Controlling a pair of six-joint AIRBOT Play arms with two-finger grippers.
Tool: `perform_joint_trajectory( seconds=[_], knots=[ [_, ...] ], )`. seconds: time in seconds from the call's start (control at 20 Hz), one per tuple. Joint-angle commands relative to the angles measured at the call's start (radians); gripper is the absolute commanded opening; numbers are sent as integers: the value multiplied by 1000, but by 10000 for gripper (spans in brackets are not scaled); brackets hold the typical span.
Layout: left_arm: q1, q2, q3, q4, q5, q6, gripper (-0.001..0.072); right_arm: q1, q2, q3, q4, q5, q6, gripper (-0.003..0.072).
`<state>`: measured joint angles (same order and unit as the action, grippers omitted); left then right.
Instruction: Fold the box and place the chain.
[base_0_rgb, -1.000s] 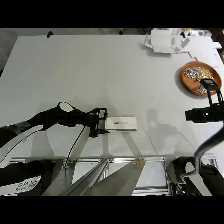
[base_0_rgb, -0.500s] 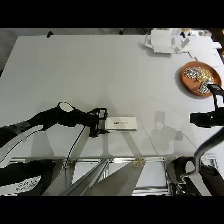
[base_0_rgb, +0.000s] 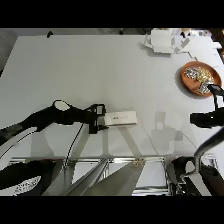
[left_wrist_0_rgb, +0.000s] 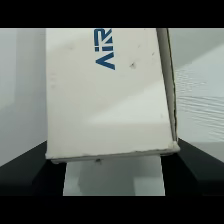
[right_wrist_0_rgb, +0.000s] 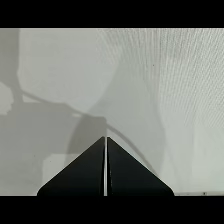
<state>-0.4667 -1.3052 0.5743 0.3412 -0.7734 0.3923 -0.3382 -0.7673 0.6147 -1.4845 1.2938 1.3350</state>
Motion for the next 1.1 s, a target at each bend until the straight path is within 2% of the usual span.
perform_joint_trajectory(
  seconds=[0.0, 0.25, 0.35, 0.45, 0.55, 0.7, 1.0, 1.05],
  knots=[
    [82, 170, 0, 130, 117, -286, 2, -1, 1, 0, 0, 1, 0, 17],
    [394, 454, 0, 517, 126, -813, 2, -1, 1, 0, 0, 1, 0, 17],
    [545, 519, 0, 682, 107, -1064, 2, -1, 1, 0, 0, 1, 0, 17],
    [689, 544, 0, 781, 75, -1316, 3, -1, 1, 0, 0, 1, 0, 17],
    [809, 533, 0, 873, 19, -1442, 3, -1, 1, 0, 0, 1, 0, 17],
    [908, 494, -1, 980, -12, -1514, 3, -1, 1, 0, 0, 0, 0, 17],
    [942, 322, -1, 1010, -91, -1527, 4, -1, 1, 0, 0, 1, 0, 17],
    [942, 295, -1, 1010, -101, -1527, 22, -1, 1, 0, 0, 1, 0, 17]
  ],
)
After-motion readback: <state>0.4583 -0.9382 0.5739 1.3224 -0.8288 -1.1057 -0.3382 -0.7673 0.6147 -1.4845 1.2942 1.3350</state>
